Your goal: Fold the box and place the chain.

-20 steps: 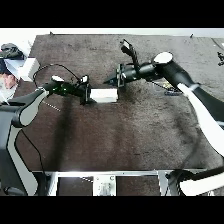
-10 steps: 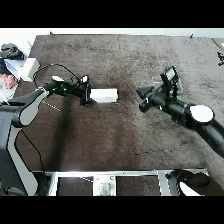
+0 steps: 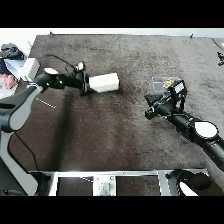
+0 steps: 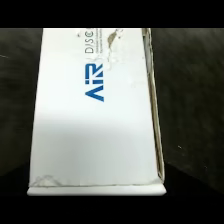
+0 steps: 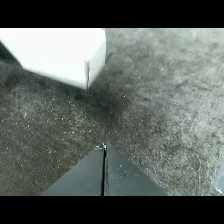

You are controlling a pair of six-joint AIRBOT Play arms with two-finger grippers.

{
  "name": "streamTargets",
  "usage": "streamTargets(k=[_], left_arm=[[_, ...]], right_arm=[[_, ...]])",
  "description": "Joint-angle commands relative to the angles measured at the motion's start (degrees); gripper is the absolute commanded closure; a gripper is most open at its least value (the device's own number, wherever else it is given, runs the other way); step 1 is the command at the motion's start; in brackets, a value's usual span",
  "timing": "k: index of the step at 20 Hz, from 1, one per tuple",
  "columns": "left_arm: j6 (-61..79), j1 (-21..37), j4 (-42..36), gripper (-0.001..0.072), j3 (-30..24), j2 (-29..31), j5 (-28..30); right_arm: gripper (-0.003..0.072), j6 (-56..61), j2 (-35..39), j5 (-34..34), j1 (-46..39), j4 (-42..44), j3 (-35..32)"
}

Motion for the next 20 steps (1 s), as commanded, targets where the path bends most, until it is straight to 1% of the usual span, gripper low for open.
streamTargets(k=[1, 2, 5, 6, 7, 9, 12, 14, 15, 16, 17, 18, 20], left_arm=[[-13.49, 3.96, -0.20, 0.0699, -1.29, 8.85, 8.52], [-16.09, 5.79, -0.20, 0.0699, -3.28, 11.98, 12.57], [-23.76, 12.48, 0.09, 0.0699, -12.90, 22.21, 27.08], [-25.53, 15.15, 0.66, 0.0699, -16.81, 25.75, 29.90], [-27.91, 17.79, 1.73, 0.0699, -20.92, 29.29, 31.28], [-32.37, 22.93, 5.25, 0.0699, -29.33, 36.50, 31.26], [-37.57, 31.21, 10.97, 0.0699, -40.17, 45.66, 30.21], [-38.36, 37.40, 12.22, 0.0699, -45.57, 48.59, 29.49], [-37.92, 39.89, 13.22, 0.0699, -46.90, 48.74, 28.15], [-37.97, 42.42, 16.20, 0.0699, -47.84, 48.74, 26.14], [-37.81, 44.26, 17.57, 0.0699, -48.61, 48.72, 25.99], [-37.81, 45.24, 18.34, 0.0699, -49.11, 48.74, 27.41], [-38.75, 45.64, 25.00, 0.0699, -49.22, 48.68, 28.87]], right_arm=[[0.0696, 0.04, 0.28, -0.39, 0.04, 0.02, -0.33], [0.0696, 0.04, 0.28, -0.42, 0.04, 0.02, -0.33], [0.0696, 0.04, 0.26, -0.39, 0.04, 0.02, -0.33], [0.0696, 0.02, 0.26, -0.42, 0.04, 0.02, -0.33], [0.0696, 0.02, 0.26, -0.42, 0.04, 0.02, -0.33], [0.0696, 0.02, 0.26, -0.42, 0.04, 0.00, -0.35], [0.0696, 0.02, 0.26, -0.42, 0.04, 0.00, -0.35], [0.0696, 0.02, 0.26, -0.42, 0.04, 0.00, -0.35], [0.0696, 0.02, 0.26, -0.42, 0.04, 0.00, -0.35], [0.0696, 0.00, 0.26, -0.42, 0.04, -0.04, -0.35], [0.0696, 0.00, 0.26, -0.42, 0.04, -0.26, -0.35], [0.0696, 0.00, 0.26, -0.39, 0.04, -0.72, -0.35], [0.0696, 0.00, 0.26, -0.44, 0.02, -1.66, -0.39]])
